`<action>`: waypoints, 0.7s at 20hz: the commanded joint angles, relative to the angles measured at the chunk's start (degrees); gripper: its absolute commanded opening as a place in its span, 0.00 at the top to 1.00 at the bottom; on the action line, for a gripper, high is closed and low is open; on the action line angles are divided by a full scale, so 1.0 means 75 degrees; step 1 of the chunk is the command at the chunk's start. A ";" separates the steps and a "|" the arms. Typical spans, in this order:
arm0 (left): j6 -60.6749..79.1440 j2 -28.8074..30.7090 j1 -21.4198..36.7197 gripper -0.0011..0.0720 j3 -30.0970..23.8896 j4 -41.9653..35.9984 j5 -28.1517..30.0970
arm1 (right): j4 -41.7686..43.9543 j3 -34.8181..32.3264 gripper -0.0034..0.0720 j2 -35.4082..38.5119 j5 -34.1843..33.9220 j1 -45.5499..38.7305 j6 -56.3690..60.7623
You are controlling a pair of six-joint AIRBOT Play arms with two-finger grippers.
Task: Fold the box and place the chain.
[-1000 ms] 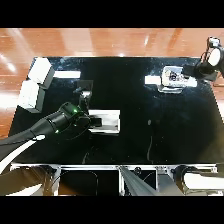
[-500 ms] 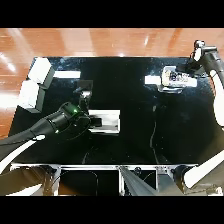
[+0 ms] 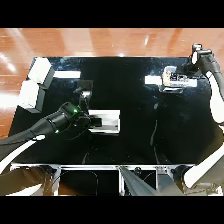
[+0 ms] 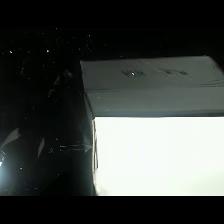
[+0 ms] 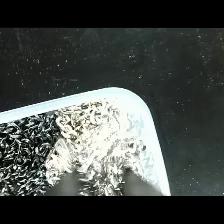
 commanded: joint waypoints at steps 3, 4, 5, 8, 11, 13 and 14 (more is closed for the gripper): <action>0.0003 0.0000 0.0000 0.95 -0.0003 -0.0003 0.0000 | 0.0093 0.0245 0.94 -0.0029 0.0510 0.0000 -0.0093; 0.0003 0.0000 0.0000 0.95 -0.0003 -0.0003 0.0000 | 0.0096 0.0402 0.94 0.0009 0.0723 0.0000 -0.0152; 0.0003 0.0000 0.0000 0.95 -0.0003 -0.0003 -0.0003 | 0.0096 0.0560 0.94 0.0064 0.0918 0.0000 -0.0283; 0.0003 0.0000 -0.0003 0.95 -0.0003 -0.0003 0.0000 | 0.0149 0.0740 0.94 0.0530 0.1145 0.0000 -0.0414; 0.0006 0.0000 -0.0003 0.95 -0.0003 -0.0003 0.0000 | 0.0323 0.0740 0.94 0.1180 0.1207 0.0003 -0.0428; 0.0003 0.0000 0.0000 0.95 -0.0003 -0.0003 0.0003 | 0.0434 0.0740 0.94 0.1682 0.1265 0.0000 -0.0434; 0.0006 0.0000 -0.0003 0.95 -0.0003 -0.0003 0.0000 | 0.0525 0.0740 0.94 0.1964 0.1300 0.0000 -0.0460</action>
